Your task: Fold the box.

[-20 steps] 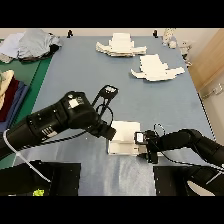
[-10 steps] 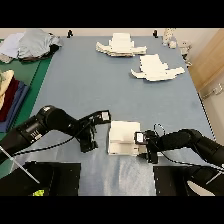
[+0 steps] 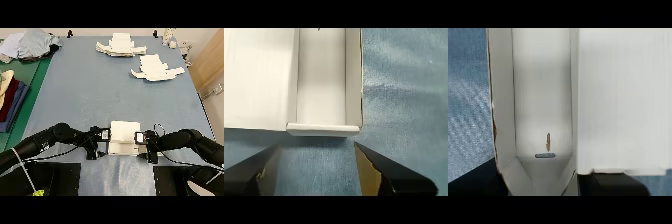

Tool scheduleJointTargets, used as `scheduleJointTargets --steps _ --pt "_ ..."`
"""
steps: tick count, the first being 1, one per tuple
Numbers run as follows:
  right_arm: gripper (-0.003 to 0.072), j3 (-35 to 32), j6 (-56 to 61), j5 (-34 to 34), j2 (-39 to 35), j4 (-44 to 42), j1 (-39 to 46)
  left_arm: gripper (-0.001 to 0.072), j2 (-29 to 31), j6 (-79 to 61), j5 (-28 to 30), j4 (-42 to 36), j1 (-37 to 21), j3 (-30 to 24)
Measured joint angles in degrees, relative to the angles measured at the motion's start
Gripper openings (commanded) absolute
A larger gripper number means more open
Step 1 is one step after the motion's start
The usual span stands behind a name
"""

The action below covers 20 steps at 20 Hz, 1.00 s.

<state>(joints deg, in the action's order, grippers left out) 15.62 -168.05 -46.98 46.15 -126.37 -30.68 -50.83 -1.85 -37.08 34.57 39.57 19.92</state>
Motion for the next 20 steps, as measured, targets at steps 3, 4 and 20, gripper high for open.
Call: scheduleJointTargets --steps 3,4,20 --pt "0.0522 0.0 0.0 0.0 0.0 0.0 0.0 0.0688 -2.1 -4.1 1.6 -4.7 0.5 -0.4" --pt "0.0521 0.0 0.0 0.0 0.0 0.0 0.0 0.0688 -2.7 -5.4 1.8 -6.3 0.9 -0.5" --pt "0.0522 0.0 0.0 0.0 0.0 0.0 0.0 0.0582 -8.7 -11.1 5.5 -12.0 4.2 -0.1"
